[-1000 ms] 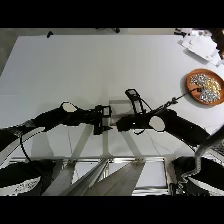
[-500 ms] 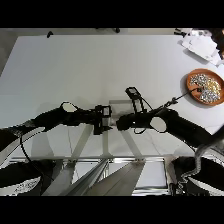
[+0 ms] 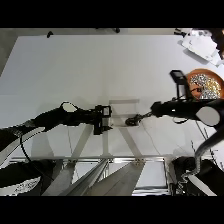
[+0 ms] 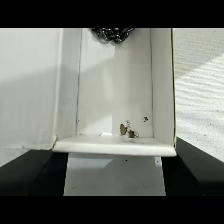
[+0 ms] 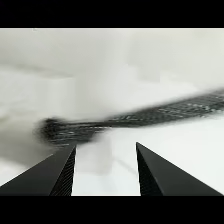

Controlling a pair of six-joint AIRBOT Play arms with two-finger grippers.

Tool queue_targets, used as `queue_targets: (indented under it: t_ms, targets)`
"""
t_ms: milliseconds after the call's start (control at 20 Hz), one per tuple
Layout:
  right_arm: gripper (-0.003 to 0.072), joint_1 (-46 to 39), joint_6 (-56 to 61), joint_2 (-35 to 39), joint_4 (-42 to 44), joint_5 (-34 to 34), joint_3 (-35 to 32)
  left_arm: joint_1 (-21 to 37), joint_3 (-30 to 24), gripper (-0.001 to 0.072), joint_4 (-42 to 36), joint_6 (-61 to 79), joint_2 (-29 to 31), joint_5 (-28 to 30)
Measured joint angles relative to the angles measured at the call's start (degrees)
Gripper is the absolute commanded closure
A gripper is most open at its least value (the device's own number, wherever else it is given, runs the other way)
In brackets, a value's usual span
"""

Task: Fold the box and place the chain.

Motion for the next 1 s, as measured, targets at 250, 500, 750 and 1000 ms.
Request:
queue_targets:
  t_ms: [250, 500, 750, 1000]
  targets:
    - [0.0176, -14.32, -4.66, -9.05, -4.7, -1.64, 0.0, 0.0, 0.0, 0.039, 0.0, -0.02, 0.0, 0.02]
    - [0.0153, -18.88, -7.32, -23.39, -8.11, -8.85, 0.0, 0.0, 0.0, 0.039, 0.0, -0.02, 0.0, 0.02]
    - [0.0161, -19.65, -7.93, -27.93, -8.9, -16.37, 0.07, 0.0, 0.0, 0.039, 0.0, 0.0, 0.0, 0.0]
    - [0.0248, -17.35, -8.83, -27.02, -9.09, -19.76, 0.85, 0.0, 0.0, 0.039, 0.0, 0.0, 0.0, 0.0]
